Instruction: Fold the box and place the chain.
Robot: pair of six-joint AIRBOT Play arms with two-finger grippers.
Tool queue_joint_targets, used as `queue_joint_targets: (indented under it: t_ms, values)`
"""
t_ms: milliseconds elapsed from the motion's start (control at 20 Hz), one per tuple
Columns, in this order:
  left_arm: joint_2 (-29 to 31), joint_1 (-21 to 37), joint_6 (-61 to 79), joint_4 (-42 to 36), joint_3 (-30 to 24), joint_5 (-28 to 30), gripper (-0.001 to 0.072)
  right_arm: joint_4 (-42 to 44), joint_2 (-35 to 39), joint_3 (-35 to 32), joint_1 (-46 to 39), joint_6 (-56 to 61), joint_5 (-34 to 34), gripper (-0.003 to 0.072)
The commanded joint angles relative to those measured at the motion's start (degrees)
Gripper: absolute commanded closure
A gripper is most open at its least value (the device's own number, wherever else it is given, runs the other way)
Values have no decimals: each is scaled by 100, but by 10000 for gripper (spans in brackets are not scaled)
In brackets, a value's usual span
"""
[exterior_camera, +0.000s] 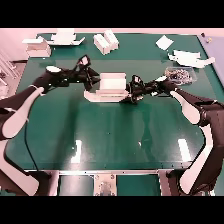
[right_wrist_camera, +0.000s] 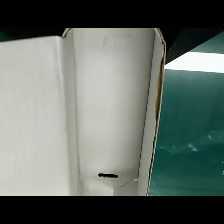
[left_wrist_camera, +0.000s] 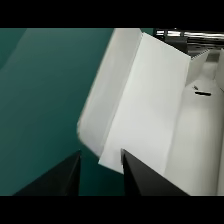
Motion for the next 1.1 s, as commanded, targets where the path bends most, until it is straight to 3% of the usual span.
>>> queue_joint_targets:
  t_ms: [0,100,200,550,1050]
  values:
    - [297,400,-734,1062,31,-1169,398,4,-2,7,-2,7,0,173]
    - [264,507,-1010,1563,24,-1550,214,4,-2,7,-2,7,0,173]
    - [247,494,-1019,1915,24,-1510,210,4,-2,7,-2,7,0,173]
    - [-214,431,-713,1827,24,-1497,210,4,-2,7,-2,7,0,173]
    - [-382,138,-326,1753,31,-841,210,4,-2,7,-2,7,0,173]
